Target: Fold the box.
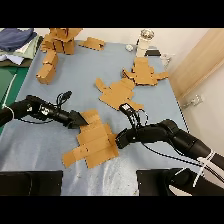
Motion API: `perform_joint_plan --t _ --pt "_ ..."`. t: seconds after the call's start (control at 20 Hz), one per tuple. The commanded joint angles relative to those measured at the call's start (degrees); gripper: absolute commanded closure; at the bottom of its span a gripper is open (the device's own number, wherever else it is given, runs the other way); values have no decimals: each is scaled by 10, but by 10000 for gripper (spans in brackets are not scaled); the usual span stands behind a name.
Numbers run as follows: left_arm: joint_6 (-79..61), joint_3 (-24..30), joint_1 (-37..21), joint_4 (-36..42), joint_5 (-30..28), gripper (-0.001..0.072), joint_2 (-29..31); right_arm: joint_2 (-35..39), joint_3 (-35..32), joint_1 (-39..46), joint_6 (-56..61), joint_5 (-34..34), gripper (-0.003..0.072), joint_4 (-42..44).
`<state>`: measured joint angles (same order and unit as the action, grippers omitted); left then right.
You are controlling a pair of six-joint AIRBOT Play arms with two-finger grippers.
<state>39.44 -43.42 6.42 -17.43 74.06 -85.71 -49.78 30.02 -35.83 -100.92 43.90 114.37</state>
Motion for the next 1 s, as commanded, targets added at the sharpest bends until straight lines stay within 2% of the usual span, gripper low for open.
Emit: perform_joint_plan --t 0.0,0.05,0.1,0.15,0.25,0.55,0.6,0.65,0.8,0.85,0.9,0.95 --pt "-40 0 17 23 50 298 -23 -3 0 -3 7 -4 687 -1" --pt "-45 0 17 22 61 311 -26 -3 0 -3 9 -4 687 -2" --pt "-46 0 17 22 65 377 -28 -3 0 -3 9 -4 687 -2" --pt "-49 0 17 22 65 377 -29 -3 0 -3 10 -4 687 -2" --pt "-54 0 17 22 65 473 -29 -3 0 -3 10 -3 687 -2" --pt "-56 1 -4 21 68 475 -29 -3 0 -3 10 -3 687 -2" --pt "-59 2 -3 21 67 528 -29 -3 0 -3 11 -3 687 -2" --pt "-71 5 0 21 66 695 -29 -3 0 -3 11 -3 687 -2" --pt "-106 13 5 24 59 697 -29 -3 0 -3 11 -3 676 -2" --pt "-133 13 4 30 59 697 -29 -3 0 -3 11 -3 561 -2" --pt "-160 12 4 31 60 698 -29 -2 1 -2 12 -3 394 -8" --pt "-179 10 4 28 59 698 -29 -2 3 -1 31 0 380 -33"
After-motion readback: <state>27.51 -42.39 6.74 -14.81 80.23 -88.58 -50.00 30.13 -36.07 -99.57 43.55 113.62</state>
